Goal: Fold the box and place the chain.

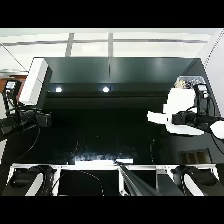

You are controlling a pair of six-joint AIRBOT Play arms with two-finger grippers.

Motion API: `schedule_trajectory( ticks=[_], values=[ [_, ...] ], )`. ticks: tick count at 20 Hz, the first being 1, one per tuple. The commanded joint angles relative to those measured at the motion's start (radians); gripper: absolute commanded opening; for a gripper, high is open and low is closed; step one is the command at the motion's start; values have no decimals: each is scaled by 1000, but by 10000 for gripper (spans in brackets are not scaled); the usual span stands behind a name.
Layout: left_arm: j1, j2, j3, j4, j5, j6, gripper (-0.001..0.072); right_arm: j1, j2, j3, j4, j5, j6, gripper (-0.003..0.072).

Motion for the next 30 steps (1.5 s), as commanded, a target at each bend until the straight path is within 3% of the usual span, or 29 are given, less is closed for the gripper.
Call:
schedule_trajectory(
  ticks=[1, 14, 20, 23, 24, 25, 26, 27, 30],
  values=[
    [0, 1, 0, 0, 0, 0, 32, 0, 0, 0, 0, 0, 0, 41],
    [0, 1, 0, 0, 2, 1, 31, 0, 0, 0, 0, 0, 0, 41],
    [0, 1, 0, -29, 174, 0, 31, 0, 0, 0, 0, -45, 1, 41],
    [0, 0, 0, -57, 181, 0, 32, 0, -1, 0, 0, -88, 1, 42],
    [-1, 0, 0, -63, 182, 0, 38, 0, -1, 0, 0, -90, 1, 89],
    [0, -1, 0, -78, 180, 0, 208, 0, -1, 0, 1, -77, 2, 439],
    [-1, -1, 0, -83, 180, -4, 593, 0, -1, 0, 0, -57, 8, 704],
    [-1, -2, 0, -82, 183, -13, 710, -3, -1, 3, -5, -32, 30, 707],
    [-1, -2, 0, -83, 170, -39, 710, -77, -1, 73, -112, 81, 139, 706]
  ],
)
